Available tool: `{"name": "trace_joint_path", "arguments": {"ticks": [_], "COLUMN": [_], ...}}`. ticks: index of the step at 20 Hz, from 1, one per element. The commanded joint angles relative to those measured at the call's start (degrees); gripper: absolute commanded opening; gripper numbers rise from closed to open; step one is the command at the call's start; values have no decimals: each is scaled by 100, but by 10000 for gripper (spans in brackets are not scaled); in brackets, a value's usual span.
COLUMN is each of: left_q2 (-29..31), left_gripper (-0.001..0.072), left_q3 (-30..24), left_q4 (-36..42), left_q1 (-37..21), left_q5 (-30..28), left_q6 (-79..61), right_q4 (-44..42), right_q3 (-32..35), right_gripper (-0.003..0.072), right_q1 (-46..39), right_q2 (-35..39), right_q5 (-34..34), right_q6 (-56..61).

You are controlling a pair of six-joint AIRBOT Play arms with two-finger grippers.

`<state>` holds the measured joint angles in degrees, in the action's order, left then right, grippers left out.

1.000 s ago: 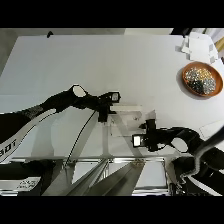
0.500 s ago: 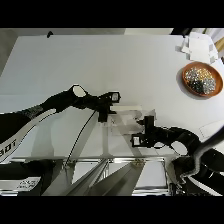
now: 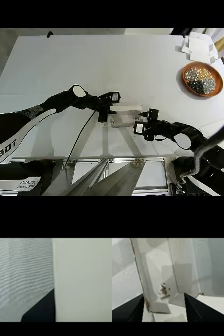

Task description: Fold the box and place the chain.

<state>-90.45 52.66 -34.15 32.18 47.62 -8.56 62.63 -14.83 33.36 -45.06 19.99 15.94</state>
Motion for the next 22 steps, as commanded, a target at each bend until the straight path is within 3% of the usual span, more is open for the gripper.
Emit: {"name": "trace_joint_path", "arguments": {"ticks": [1, 7, 9, 15, 18, 22], "left_q2": [0, 0, 0, 0, -2, -2], "left_gripper": [9, 9, 9, 9, 9, 9], "left_q3": [-2, -2, -2, -2, -2, -2], "left_q4": [0, 0, 0, 0, 0, 0], "left_q1": [4, 4, 4, 4, 4, 4], "left_q5": [-2, -2, -2, -2, -2, -2], "left_q6": [-2, -2, -2, -2, -2, -2], "right_q4": [-352, -719, -955, -1967, -2120, -2280], "right_q3": [-138, -173, -173, -179, -197, -208], "right_gripper": [530, 532, 654, 678, 678, 678], "right_q1": [-251, -564, -564, -824, -1344, -1399], "right_q2": [4, 4, 2, -129, -131, -201], "right_q5": [249, 380, 378, 632, 970, 1062], "right_q6": [-127, -756, -798, -1932, -1943, -2044]}}
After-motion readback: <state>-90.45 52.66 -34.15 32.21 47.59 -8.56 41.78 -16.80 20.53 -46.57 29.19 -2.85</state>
